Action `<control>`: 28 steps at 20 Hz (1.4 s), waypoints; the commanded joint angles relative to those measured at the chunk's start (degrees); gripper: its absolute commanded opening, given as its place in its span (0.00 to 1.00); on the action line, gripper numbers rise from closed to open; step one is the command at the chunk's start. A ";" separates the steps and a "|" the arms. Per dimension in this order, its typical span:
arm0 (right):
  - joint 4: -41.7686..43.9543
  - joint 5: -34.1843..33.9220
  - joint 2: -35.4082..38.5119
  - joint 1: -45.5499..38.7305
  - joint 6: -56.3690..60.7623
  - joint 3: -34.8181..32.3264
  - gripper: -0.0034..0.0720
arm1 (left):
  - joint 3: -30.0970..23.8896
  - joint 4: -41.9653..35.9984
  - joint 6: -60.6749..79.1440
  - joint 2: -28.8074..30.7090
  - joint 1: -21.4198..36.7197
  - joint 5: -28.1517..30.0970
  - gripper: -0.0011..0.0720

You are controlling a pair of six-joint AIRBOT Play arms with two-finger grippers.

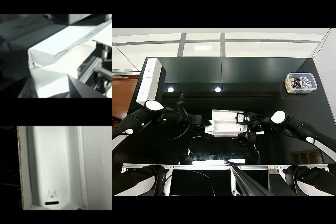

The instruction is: Fold the box and place the chain.

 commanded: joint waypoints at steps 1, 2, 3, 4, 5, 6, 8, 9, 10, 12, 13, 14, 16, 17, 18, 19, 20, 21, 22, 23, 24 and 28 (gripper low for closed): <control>0.00 0.00 0.04 0.00 0.00 0.00 0.30 | 4.09 8.50 -7.72 0.17 -7.48 5.99 0.76; 0.00 0.02 0.04 0.00 0.00 0.00 0.30 | 5.49 11.47 -10.73 0.17 -9.44 6.95 0.75; 0.00 0.00 0.04 0.00 0.02 0.00 0.30 | 6.62 13.84 -13.33 0.17 -10.99 7.26 0.75; 0.00 0.00 0.04 0.00 0.00 0.00 0.30 | 7.61 16.02 -15.74 0.17 -12.20 7.21 0.75; 0.00 0.02 0.04 0.00 0.00 0.00 0.30 | 8.41 18.27 -18.60 0.17 -13.16 7.19 0.75; 0.00 0.02 0.04 0.00 0.00 0.00 0.30 | 8.90 19.96 -21.31 0.17 -13.75 7.10 0.75; 0.00 0.02 0.04 0.00 0.00 0.00 0.30 | 9.09 21.99 -25.49 0.17 -14.73 7.06 0.75; 0.00 0.02 0.04 0.00 0.00 0.00 0.30 | 9.09 23.43 -27.74 0.17 -15.43 7.19 0.75; 0.00 0.02 0.04 0.00 0.00 0.00 0.30 | 9.16 25.46 -30.42 0.13 -16.20 7.28 0.75; 0.00 0.00 0.04 0.00 0.00 0.00 0.30 | 9.64 31.58 -37.46 0.11 -18.43 7.76 0.75; 0.00 0.02 0.04 0.00 0.00 0.00 0.30 | 9.90 34.45 -40.54 0.11 -19.76 8.70 0.75; 0.00 0.02 0.04 0.00 0.00 0.00 0.30 | 10.25 36.68 -43.28 0.02 -21.09 9.92 0.74; 0.00 0.00 0.04 0.00 0.00 0.00 0.30 | 11.26 40.09 -49.51 -0.39 -23.19 11.50 0.73; 0.00 0.00 0.04 0.00 0.00 0.00 0.30 | 11.93 41.13 -51.80 -0.74 -23.91 11.50 0.72; 0.00 0.02 0.04 0.00 0.00 0.00 0.30 | 12.59 41.33 -52.98 -1.09 -24.50 11.47 0.72; 0.00 0.00 0.04 0.00 0.00 0.00 0.30 | 13.05 41.31 -53.90 -1.31 -24.96 11.39 0.72; 0.00 0.02 0.04 0.00 0.00 0.00 0.30 | 13.35 41.68 -55.08 -1.38 -25.49 11.13 0.72; 0.00 0.02 0.04 0.00 0.00 0.00 0.30 | 13.51 42.29 -57.00 -1.38 -25.81 10.47 0.71; 0.00 0.02 0.04 0.00 0.00 0.00 0.30 | 13.62 43.10 -58.49 -1.38 -26.01 9.62 0.66; 0.00 0.02 0.04 0.00 0.00 0.00 0.30 | 13.62 43.39 -59.45 -1.38 -26.36 9.31 0.61; 0.00 0.00 0.04 0.02 0.00 0.00 0.30 | 13.62 43.89 -60.19 -1.38 -26.84 9.49 0.57; 0.00 0.02 0.04 0.02 0.00 0.00 0.30 | 13.92 51.95 -72.24 -2.16 -30.60 8.83 0.48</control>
